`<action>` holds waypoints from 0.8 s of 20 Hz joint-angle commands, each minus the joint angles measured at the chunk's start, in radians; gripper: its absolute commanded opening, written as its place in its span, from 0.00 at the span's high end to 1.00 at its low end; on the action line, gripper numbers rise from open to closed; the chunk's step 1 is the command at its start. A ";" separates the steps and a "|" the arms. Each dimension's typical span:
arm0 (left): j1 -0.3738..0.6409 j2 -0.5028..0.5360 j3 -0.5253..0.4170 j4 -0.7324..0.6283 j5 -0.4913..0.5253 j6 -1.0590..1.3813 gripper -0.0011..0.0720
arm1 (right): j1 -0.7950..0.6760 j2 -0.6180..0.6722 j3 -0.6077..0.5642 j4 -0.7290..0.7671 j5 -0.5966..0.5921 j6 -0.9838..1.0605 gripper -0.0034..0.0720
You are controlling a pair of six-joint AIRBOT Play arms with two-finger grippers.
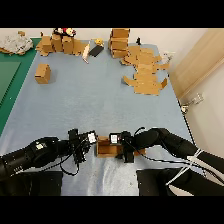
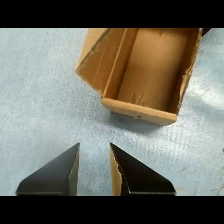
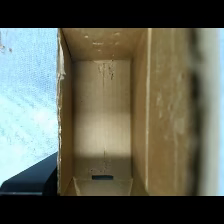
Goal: Fold the box.
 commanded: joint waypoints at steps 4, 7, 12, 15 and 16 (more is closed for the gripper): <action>0.010 0.001 -0.001 -0.274 -0.095 0.250 0.60 | 0.000 0.001 0.001 0.000 0.000 0.000 0.27; 0.007 0.002 -0.001 -0.285 -0.133 0.249 0.59 | 0.001 0.001 0.001 0.000 0.000 0.000 0.27; 0.007 0.001 0.000 -0.286 -0.133 0.114 0.56 | 0.000 0.001 0.001 0.000 0.000 0.000 0.27; 0.007 0.000 0.000 -0.300 -0.155 0.110 0.04 | 0.000 0.001 0.001 0.000 0.000 0.000 0.27; 0.007 0.000 0.000 -0.303 -0.153 0.110 0.03 | 0.000 0.001 0.001 0.000 0.000 0.000 0.27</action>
